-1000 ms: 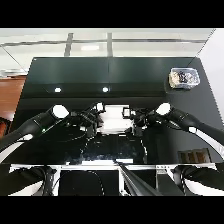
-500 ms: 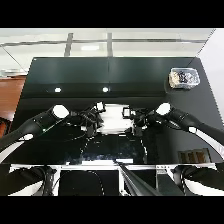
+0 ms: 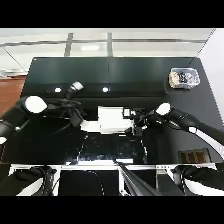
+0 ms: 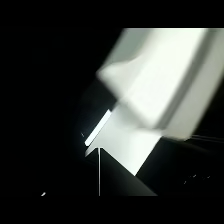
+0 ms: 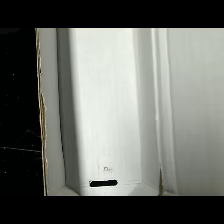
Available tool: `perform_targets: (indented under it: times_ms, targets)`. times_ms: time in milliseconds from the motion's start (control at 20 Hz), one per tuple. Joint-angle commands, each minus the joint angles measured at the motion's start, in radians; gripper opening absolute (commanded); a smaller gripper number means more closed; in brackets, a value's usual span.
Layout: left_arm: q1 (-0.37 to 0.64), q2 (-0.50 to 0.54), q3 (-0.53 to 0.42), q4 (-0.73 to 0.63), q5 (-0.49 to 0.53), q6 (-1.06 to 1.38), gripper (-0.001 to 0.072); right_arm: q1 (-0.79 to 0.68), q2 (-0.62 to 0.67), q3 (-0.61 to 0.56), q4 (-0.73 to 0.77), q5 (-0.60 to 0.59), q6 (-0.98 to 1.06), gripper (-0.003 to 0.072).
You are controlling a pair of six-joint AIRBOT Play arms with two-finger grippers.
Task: Fold the box and place the chain.
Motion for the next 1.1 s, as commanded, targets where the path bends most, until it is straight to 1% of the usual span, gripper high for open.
perform_targets:
  times_ms: [0,50,100,150,200,250,400,600,650,850,1050]
  targets:
    - [0.229,0.034,-0.028,0.089,-0.227,-0.498,0.0028,0.0,0.0,0.0,0.0,0.001,0.0,0.0474]
    - [0.311,0.011,-0.056,-0.03,-0.29,-0.488,0.0028,0.001,0.0,0.0,0.0,0.0,0.0,0.0474]
    - [0.391,-0.021,-0.09,-0.178,-0.341,-0.433,0.0027,0.0,0.0,0.0,0.0,0.001,0.0,0.0474]
    - [0.446,-0.05,-0.125,-0.31,-0.356,-0.366,0.0026,0.001,0.0,0.0,0.0,0.0,0.0,0.0474]
    - [0.481,-0.081,-0.155,-0.404,-0.348,-0.328,0.0025,0.0,0.0,0.0,0.0,0.0,0.0,0.0474]
    - [0.492,-0.113,-0.172,-0.437,-0.315,-0.324,0.0024,0.001,0.0,0.0,0.0,0.0,0.0,0.0474]
    - [0.428,-0.191,-0.171,-0.428,-0.201,-0.325,0.0024,0.0,0.0,0.0,0.0,0.0,0.0,0.0474]
    - [0.273,-0.267,-0.169,-0.426,-0.08,-0.325,0.0024,0.0,0.0,0.0,0.0,0.0,0.0,0.0474]
    - [0.243,-0.286,-0.166,-0.426,-0.063,-0.325,0.0025,0.0,0.0,0.0,0.0,0.0,0.0,0.0474]
    - [0.167,-0.34,-0.132,-0.426,-0.057,-0.325,0.0025,0.0,0.0,0.0,0.0,0.0,0.0,0.0474]
    - [0.158,-0.354,-0.105,-0.433,-0.066,-0.295,0.0026,0.0,0.0,0.0,0.0,0.0,0.0,0.0474]
